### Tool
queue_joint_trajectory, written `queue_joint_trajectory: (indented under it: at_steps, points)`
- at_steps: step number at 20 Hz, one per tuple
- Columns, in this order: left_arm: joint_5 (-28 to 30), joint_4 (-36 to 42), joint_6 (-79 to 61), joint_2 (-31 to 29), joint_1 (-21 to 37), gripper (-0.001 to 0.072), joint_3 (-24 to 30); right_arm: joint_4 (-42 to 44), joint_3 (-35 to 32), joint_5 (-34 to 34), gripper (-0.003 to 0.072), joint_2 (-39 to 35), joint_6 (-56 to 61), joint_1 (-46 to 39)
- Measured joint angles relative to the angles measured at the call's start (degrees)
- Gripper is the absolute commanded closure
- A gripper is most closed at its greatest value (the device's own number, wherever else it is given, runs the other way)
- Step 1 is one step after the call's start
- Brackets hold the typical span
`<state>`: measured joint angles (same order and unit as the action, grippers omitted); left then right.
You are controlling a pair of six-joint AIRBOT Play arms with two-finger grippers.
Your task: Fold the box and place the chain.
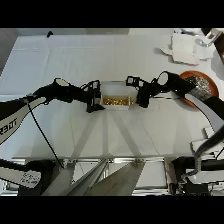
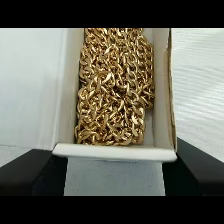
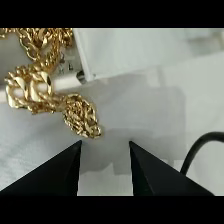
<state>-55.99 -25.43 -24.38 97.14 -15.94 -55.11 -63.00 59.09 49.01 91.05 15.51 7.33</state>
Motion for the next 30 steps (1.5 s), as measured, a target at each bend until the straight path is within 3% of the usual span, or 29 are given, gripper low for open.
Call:
queue_joint_trajectory:
  at_steps: [4, 5, 7, 14, 20, 30]
  points:
    - [0.0, 0.0, 0.0, 0.0, 0.0, 0.0317, 0.0, 1.4, 0.0, -0.3, 0.0352, 0.3, -1.6, 1.5]
    - [0.0, 0.0, 0.0, 0.0, 0.0, 0.0317, 0.0, 1.6, 0.0, -0.2, 0.0404, 0.3, -1.9, 1.8]
    - [0.0, 0.0, 0.0, 0.0, 0.0, 0.0317, 0.0, 1.9, -0.1, 0.2, 0.0675, 0.3, -2.1, 2.2]
    - [0.0, 0.0, 0.0, 0.0, 0.0, 0.0317, 0.0, -2.1, -0.1, 1.0, 0.0679, -0.2, 4.4, 2.6]
    - [0.0, 0.0, 0.0, 0.0, 0.0, 0.0317, 0.0, -7.5, -0.1, 1.7, 0.0679, -5.7, 11.7, 2.7]
    - [0.0, 0.0, 0.0, 0.0, 0.0, 0.0317, 0.0, -1.5, -0.1, 2.5, 0.0678, -15.5, 15.4, 7.4]
